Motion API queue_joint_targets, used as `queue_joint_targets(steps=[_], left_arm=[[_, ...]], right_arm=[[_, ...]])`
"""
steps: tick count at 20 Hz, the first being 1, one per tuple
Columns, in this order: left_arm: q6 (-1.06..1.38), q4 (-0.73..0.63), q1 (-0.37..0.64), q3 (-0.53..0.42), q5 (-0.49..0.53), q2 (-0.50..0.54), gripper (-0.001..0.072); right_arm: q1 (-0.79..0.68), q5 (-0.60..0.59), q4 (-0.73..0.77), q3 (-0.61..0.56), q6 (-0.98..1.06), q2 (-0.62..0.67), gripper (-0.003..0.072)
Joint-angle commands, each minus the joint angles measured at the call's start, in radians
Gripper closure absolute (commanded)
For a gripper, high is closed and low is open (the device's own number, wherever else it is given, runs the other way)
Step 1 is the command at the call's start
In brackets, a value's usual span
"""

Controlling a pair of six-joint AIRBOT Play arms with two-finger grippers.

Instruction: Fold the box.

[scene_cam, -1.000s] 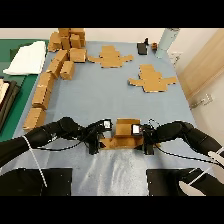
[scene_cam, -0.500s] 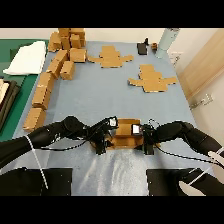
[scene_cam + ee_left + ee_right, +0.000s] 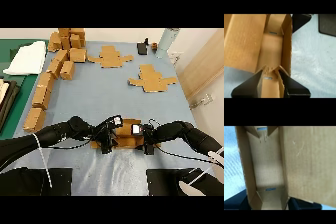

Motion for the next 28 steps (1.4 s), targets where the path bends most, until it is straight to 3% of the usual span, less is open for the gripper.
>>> queue_joint_targets(steps=[1, 2, 3, 4, 5, 10, 11, 12, 13, 14, 16, 21, 25, 28], left_arm=[[0.024, -0.032, -0.014, 0.006, 0.037, -0.008, 0.0423], [0.023, -0.032, -0.016, 0.006, 0.035, -0.008, 0.042], [0.023, -0.032, -0.018, 0.006, 0.035, -0.008, 0.0362], [0.023, -0.032, -0.019, 0.006, 0.035, -0.008, 0.0218], [0.023, -0.032, -0.02, 0.006, 0.034, -0.008, 0.0158], [0.016, -0.032, -0.02, 0.006, 0.008, -0.008, 0.0157], [0.003, -0.031, -0.02, 0.006, 0.009, -0.007, 0.018], [-0.026, -0.024, -0.02, 0.006, 0.008, -0.005, 0.0347], [-0.058, -0.01, -0.018, 0.006, 0.008, 0.002, 0.0635], [-0.109, 0.027, -0.016, 0.006, 0.008, 0.016, 0.0694], [-0.287, 0.139, -0.003, 0.006, -0.012, 0.072, 0.0695], [-0.79, 0.493, 0.112, 0.006, -0.174, 0.286, 0.0695], [-1.067, 0.594, 0.25, 0.005, -0.241, 0.427, 0.0695], [-1.451, 0.684, 0.366, -0.024, -0.335, 0.427, 0.0695]], right_arm=[[0.0, 0.001, 0.002, 0.0, -0.001, -0.001, 0.0183], [0.0, 0.001, 0.002, 0.0, -0.001, -0.001, 0.0183], [0.0, 0.001, 0.002, 0.0, -0.001, -0.001, 0.0183], [0.0, 0.001, 0.002, 0.0, -0.001, -0.001, 0.0183], [0.0, 0.001, 0.002, 0.0, -0.001, -0.001, 0.0183], [0.0, 0.001, 0.002, 0.0, -0.002, -0.001, 0.0183], [0.0, 0.001, 0.002, 0.0, -0.002, -0.001, 0.0184], [0.0, 0.001, 0.002, 0.0, -0.001, -0.001, 0.0184], [0.0, 0.001, 0.002, 0.0, -0.001, -0.001, 0.0183], [0.0, 0.001, 0.002, 0.0, -0.001, -0.001, 0.0184], [0.0, 0.001, 0.002, 0.0, -0.001, -0.001, 0.0184], [0.0, 0.001, 0.002, 0.0, -0.002, -0.001, 0.0184], [0.0, 0.001, 0.002, 0.0, -0.002, -0.001, 0.0184], [0.0, 0.001, 0.002, 0.0, -0.001, -0.001, 0.0184]])
